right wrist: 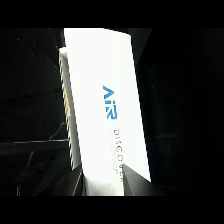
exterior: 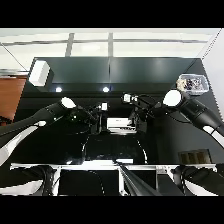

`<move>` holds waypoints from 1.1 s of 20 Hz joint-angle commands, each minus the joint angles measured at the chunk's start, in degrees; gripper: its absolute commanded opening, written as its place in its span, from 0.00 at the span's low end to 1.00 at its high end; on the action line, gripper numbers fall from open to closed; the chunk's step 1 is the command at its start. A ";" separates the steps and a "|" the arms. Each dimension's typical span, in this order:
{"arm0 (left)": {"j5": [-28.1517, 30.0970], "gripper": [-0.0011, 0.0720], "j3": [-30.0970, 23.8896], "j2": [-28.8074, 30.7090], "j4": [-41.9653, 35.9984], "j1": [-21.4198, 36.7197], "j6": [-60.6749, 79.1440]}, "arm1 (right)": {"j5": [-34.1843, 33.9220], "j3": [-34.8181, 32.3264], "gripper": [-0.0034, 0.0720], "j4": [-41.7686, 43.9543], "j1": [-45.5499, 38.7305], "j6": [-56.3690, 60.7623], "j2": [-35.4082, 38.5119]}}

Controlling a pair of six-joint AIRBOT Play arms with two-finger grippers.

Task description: Fold the box and place the chain.

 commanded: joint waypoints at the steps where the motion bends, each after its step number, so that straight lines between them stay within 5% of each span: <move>1: 0.02 0.49 0.04 -0.04 0.02 -0.04 0.02 | -0.04 -0.04 0.39 0.00 0.04 0.02 -0.02; 22: 0.02 0.50 0.04 -0.04 0.04 -0.04 0.02 | 1.75 -0.04 0.40 0.00 0.04 1.99 -0.02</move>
